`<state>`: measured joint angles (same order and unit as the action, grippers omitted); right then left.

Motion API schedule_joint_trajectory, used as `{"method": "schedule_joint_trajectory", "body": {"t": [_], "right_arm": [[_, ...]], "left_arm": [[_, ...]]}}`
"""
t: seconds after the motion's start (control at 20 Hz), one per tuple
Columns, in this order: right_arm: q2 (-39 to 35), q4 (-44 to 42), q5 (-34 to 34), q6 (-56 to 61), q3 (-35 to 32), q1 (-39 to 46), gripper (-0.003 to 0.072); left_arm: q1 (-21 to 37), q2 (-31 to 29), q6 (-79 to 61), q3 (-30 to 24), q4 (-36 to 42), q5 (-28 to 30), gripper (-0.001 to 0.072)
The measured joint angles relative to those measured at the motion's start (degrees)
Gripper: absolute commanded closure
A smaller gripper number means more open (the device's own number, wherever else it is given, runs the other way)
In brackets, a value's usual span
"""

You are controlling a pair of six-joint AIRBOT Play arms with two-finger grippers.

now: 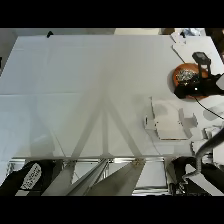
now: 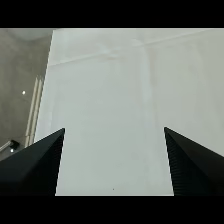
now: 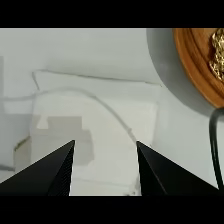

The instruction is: Fold the box and place the chain.

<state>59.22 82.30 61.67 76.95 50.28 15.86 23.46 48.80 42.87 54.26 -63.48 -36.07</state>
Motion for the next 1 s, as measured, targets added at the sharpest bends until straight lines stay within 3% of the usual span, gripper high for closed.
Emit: {"method": "schedule_joint_trajectory", "body": {"t": [0.45,1.0], "right_arm": [[0.7,17.86,18.25,-0.85,0.04,2.6,0.023],[11.32,22.49,20.41,-0.92,0.07,2.75,0.0256]], "left_arm": [[0.0,-0.02,0.0,0.0,0.0,-0.02,0.0013],[0.0,-0.02,0.0,0.0,0.0,0.0,0.0013]]}}
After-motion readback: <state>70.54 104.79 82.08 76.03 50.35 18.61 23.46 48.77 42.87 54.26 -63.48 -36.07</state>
